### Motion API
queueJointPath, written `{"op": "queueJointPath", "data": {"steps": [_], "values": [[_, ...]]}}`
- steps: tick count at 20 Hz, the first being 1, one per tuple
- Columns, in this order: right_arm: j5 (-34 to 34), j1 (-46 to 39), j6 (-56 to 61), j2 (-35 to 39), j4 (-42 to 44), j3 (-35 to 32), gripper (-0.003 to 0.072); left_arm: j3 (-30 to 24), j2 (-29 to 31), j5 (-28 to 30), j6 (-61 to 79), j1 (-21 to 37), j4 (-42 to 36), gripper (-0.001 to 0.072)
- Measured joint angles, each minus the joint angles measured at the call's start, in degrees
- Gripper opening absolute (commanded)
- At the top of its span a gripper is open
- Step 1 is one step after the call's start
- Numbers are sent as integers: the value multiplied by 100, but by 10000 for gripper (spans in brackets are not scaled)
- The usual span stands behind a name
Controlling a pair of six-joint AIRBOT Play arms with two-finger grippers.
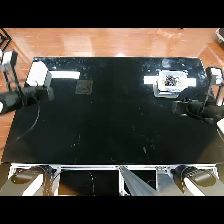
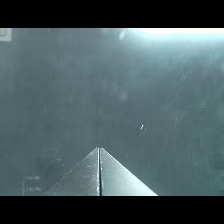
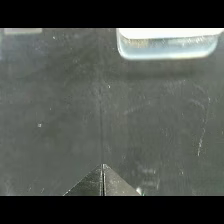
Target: Fold the box and place the chain.
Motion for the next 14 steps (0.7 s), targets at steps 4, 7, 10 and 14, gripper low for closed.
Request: {"op": "queueJointPath", "data": {"steps": [4,7,10,14], "values": [[-459,116,138,46,-175,-254,22,-422,450,-28,-20,-11,59,19],[-610,144,177,52,-238,-315,22,-527,529,-179,-39,-11,74,20],[-658,155,195,57,-260,-339,22,-564,557,-221,-39,-11,79,21],[-684,162,199,57,-271,-350,22,-581,570,-278,-39,-11,81,21]]}}
